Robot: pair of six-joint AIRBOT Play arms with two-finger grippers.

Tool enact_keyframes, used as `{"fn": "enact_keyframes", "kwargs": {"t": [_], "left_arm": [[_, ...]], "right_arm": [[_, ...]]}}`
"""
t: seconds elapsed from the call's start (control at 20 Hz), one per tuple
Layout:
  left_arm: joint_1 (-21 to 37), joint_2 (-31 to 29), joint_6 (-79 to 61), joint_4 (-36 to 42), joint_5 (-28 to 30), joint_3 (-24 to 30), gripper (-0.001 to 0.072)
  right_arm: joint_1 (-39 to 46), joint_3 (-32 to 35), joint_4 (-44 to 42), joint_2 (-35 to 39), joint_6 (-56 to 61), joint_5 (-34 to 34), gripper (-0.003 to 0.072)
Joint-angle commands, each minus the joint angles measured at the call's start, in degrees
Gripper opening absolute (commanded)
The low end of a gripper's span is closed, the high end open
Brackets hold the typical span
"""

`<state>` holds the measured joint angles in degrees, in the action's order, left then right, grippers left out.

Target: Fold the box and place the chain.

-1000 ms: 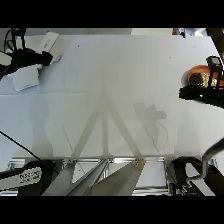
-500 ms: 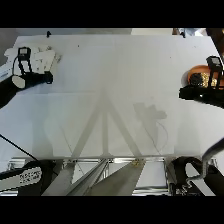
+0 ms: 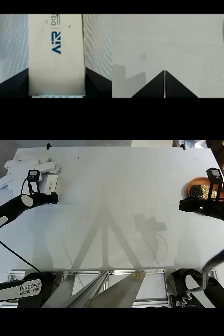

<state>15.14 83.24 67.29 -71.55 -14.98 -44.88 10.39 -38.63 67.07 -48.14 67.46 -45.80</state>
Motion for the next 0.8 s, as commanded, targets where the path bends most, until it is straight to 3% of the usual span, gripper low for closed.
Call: {"fn": "enact_keyframes", "kwargs": {"t": [0.0,0.05,0.1,0.15,0.25,0.4,0.75], "left_arm": [[-0.2,0.9,-0.2,-0.1,-0.9,0.2,0.0139],[-0.2,0.8,-0.3,-0.2,-0.9,0.2,0.0279],[-0.2,0.5,-0.4,-0.1,-0.9,0.2,0.0479],[-0.2,-0.2,-0.4,-0.1,-0.9,0.2,0.0519],[-0.2,-2.1,-2.1,-0.1,-1.8,0.2,0.0520],[-0.2,-6.1,-4.8,-0.3,-5.2,0.2,0.0660],[-0.2,-15.3,-5.8,-1.5,-13.1,0.2,0.0699]], "right_arm": [[0.0,0.0,0.0,0.0,0.0,0.0,0.0007],[0.0,0.0,0.0,0.0,0.0,0.0,0.0007],[0.0,0.0,0.0,0.0,0.0,0.0,0.0007],[0.0,0.0,0.0,0.0,0.0,0.0,0.0007],[0.0,0.0,0.0,0.0,0.0,0.0,0.0007],[0.0,0.0,0.0,0.0,0.0,0.0,0.0007],[0.0,0.0,0.0,0.0,0.0,0.0,0.0007]]}}
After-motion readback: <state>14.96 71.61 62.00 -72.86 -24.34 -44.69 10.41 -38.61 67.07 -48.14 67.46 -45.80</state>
